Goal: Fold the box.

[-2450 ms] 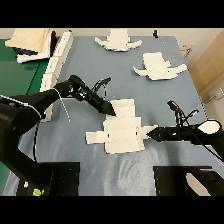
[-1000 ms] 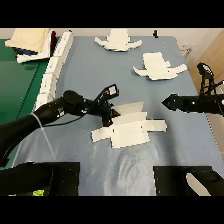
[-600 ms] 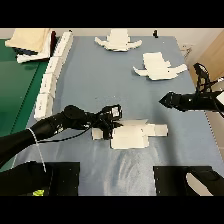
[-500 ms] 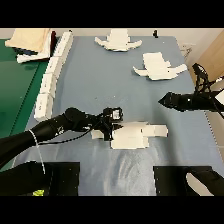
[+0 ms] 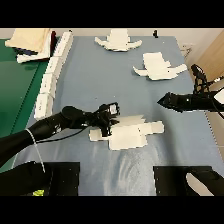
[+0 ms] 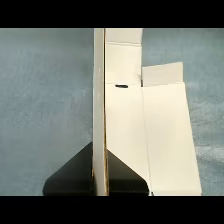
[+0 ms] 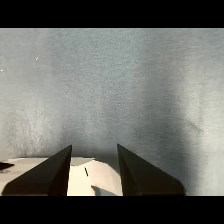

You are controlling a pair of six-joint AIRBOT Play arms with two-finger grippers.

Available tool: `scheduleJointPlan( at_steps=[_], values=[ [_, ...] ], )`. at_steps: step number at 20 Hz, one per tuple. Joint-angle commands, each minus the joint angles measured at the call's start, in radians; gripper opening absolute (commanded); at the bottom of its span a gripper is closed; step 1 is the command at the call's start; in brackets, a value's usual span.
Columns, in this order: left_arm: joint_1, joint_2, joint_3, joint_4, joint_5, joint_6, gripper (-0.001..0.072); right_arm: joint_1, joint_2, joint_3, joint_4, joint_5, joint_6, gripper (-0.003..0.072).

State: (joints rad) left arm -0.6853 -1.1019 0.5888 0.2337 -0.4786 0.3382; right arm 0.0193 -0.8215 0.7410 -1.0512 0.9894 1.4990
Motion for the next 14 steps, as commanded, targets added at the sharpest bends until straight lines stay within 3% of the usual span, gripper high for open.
scheduleJointPlan(
  at_steps=[1,3,6,14],
  values=[
    [0.116,-0.020,0.063,0.077,-0.183,-0.123,0.0011,0.001,-0.001,0.001,0.001,0.005,0.000,0.0425],
    [0.153,-0.043,0.081,0.089,-0.259,-0.157,0.0011,0.001,-0.001,0.001,0.001,0.004,0.000,0.0424],
    [0.121,-0.044,0.081,0.098,-0.316,-0.140,0.0012,0.001,-0.002,0.001,0.001,0.002,0.000,0.0425],
    [0.087,-0.082,0.081,0.140,-0.325,-0.198,0.0012,0.001,-0.002,0.001,0.001,0.000,0.000,0.0425]
  ],
)
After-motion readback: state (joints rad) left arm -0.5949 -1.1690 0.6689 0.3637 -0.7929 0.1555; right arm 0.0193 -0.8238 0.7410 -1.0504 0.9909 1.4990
